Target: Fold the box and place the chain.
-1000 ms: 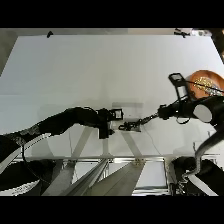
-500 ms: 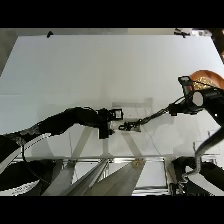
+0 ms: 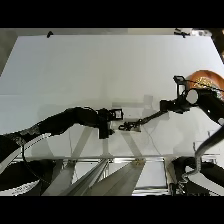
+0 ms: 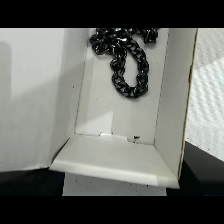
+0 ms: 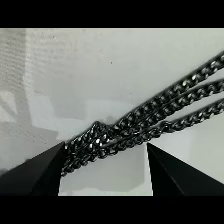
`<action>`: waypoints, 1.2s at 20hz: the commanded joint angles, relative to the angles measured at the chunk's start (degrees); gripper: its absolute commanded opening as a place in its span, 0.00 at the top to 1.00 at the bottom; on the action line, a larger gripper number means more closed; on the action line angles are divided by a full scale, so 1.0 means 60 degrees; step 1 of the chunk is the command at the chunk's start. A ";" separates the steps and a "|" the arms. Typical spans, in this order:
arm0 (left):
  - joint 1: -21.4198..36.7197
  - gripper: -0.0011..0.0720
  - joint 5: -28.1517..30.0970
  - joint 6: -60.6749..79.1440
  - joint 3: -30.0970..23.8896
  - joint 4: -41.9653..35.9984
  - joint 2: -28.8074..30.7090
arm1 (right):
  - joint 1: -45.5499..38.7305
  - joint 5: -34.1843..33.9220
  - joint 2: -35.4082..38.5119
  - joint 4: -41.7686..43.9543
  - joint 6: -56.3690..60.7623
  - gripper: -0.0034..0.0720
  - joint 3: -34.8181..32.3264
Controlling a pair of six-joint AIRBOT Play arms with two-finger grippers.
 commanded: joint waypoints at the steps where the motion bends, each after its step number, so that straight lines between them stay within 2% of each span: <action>1: 0.0007 0.80 0.0000 0.0004 0.0000 0.0004 0.0000 | 0.0007 0.0357 -0.0142 0.0229 0.0044 0.25 -0.0004; 5: 0.0007 0.80 0.0000 0.0000 0.0000 0.0004 0.0000 | 0.0007 0.0262 -0.0142 0.0200 0.0215 0.27 -0.0004; 6: 0.0007 0.80 0.0000 0.0004 0.0000 0.0004 0.0000 | 0.0007 0.0226 -0.0142 0.0197 0.0244 0.34 -0.0004; 7: 0.0007 0.80 0.0000 0.0004 0.0000 0.0004 0.0000 | 0.0007 0.0197 -0.0146 0.0200 0.0266 0.34 -0.0004; 15: 0.0007 0.80 0.0000 0.0004 0.0000 0.0004 0.0000 | 0.0007 0.0401 -0.0157 -0.0178 0.0572 0.34 -0.0004; 20: 0.0007 0.80 0.0000 0.0000 0.0000 0.0004 0.0000 | 0.0011 0.0306 -0.0787 -0.0135 0.0572 0.34 -0.0004; 24: 0.0007 0.80 0.0004 0.0000 0.0000 0.0004 0.0000 | 0.0011 0.0186 -0.0816 -0.0113 0.0532 0.34 -0.0004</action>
